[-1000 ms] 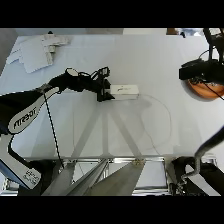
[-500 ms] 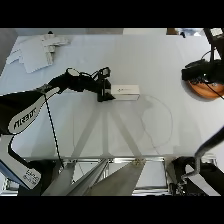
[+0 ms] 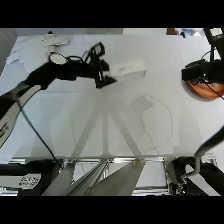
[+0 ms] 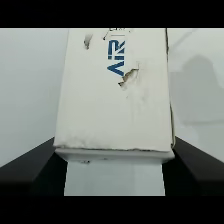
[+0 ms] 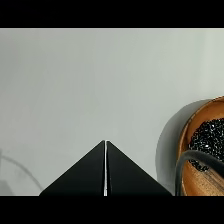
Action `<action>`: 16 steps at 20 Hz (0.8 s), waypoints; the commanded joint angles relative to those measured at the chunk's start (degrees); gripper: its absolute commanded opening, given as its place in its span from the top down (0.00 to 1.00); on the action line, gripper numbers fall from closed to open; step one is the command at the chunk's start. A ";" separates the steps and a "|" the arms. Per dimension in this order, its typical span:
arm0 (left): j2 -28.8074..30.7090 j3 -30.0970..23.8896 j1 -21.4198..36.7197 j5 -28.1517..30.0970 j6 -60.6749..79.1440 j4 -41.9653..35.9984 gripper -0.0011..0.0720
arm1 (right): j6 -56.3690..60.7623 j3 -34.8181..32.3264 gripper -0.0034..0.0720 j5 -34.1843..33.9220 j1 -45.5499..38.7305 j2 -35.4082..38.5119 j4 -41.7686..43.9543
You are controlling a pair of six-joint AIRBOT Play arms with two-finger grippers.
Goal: Fold the box and place the chain.
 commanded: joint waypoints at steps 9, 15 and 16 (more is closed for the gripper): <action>18.27 0.02 10.91 29.24 -29.03 10.78 0.97 | -0.02 0.02 0.94 0.00 -0.02 0.04 0.00; 18.27 0.00 20.15 18.60 -72.32 53.86 0.97 | -0.02 0.02 0.94 0.00 -0.02 0.04 0.00; 17.97 0.00 21.27 17.05 -77.77 57.79 0.97 | -0.02 0.02 0.94 0.00 -0.02 0.04 0.00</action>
